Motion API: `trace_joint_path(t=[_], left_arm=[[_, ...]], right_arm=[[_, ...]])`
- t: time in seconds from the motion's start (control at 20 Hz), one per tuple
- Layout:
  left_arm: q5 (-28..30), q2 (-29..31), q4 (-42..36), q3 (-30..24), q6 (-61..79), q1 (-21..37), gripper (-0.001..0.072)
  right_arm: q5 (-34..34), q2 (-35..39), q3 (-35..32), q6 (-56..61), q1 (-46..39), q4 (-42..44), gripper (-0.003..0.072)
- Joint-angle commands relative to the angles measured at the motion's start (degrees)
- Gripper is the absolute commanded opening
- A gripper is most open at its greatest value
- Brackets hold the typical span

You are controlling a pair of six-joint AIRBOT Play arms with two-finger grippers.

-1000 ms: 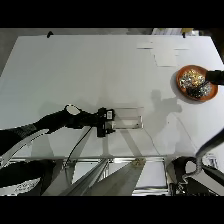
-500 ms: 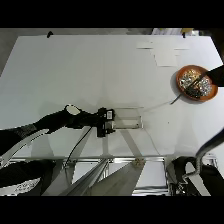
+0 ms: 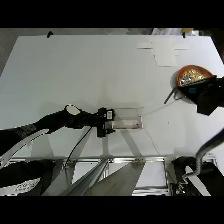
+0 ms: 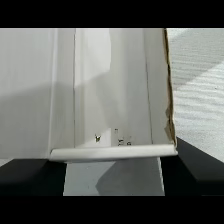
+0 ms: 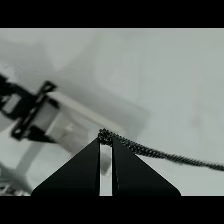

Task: Fold the box and place the chain.

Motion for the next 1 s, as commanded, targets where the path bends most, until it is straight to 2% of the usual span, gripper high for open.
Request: trace_joint_path(t=[0.0,0.25,0.5,0.7,0.95], left_arm=[[0.0,0.0,0.0,0.0,0.0,0.0,0.0097],[0.0,0.0,0.0,0.0,0.0,0.0,0.0097],[0.0,0.0,0.0,0.0,0.0,0.0,0.0097],[0.0,0.0,0.0,0.0,0.0,0.0,0.0097],[0.0,0.0,0.0,0.0,0.0,0.0,0.0097]], right_arm=[[0.0,0.3,-0.8,0.4,8.0,2.6,0.0016],[-3.8,0.2,-4.7,0.4,13.2,2.4,0.0016],[-11.2,0.1,-14.2,-0.5,13.3,4.8,0.0016],[-17.0,0.0,-22.0,-8.7,13.3,11.5,0.0016],[-18.2,-3.7,-25.7,-12.5,14.4,12.9,0.0016]])
